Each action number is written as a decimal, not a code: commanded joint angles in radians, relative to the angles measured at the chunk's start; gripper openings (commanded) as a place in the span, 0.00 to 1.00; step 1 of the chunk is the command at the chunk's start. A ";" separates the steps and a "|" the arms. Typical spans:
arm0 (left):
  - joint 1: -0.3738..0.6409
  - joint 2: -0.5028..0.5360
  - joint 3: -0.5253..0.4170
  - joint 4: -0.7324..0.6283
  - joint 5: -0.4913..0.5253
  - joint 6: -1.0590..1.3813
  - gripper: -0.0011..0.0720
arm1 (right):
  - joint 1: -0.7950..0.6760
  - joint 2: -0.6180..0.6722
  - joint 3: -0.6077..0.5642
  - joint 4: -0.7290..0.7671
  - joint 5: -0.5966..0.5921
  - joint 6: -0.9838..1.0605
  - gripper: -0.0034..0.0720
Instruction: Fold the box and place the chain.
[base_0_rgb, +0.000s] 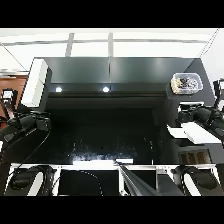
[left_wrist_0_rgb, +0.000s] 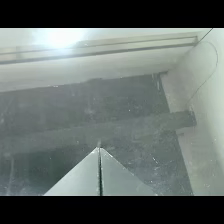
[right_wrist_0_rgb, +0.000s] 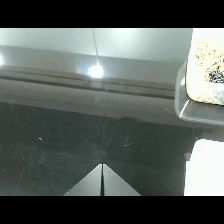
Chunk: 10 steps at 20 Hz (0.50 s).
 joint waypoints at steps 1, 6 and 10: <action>0.000 0.001 -0.001 0.000 0.048 0.000 0.06 | 0.001 0.001 0.000 0.002 -0.002 0.000 0.06; 0.000 -0.006 -0.014 -0.081 0.197 0.000 0.05 | 0.000 -0.004 -0.005 0.041 -0.146 0.000 0.06; 0.000 -0.104 -0.003 -0.157 0.406 0.005 0.23 | -0.128 -0.127 0.037 -0.135 -0.444 0.206 0.06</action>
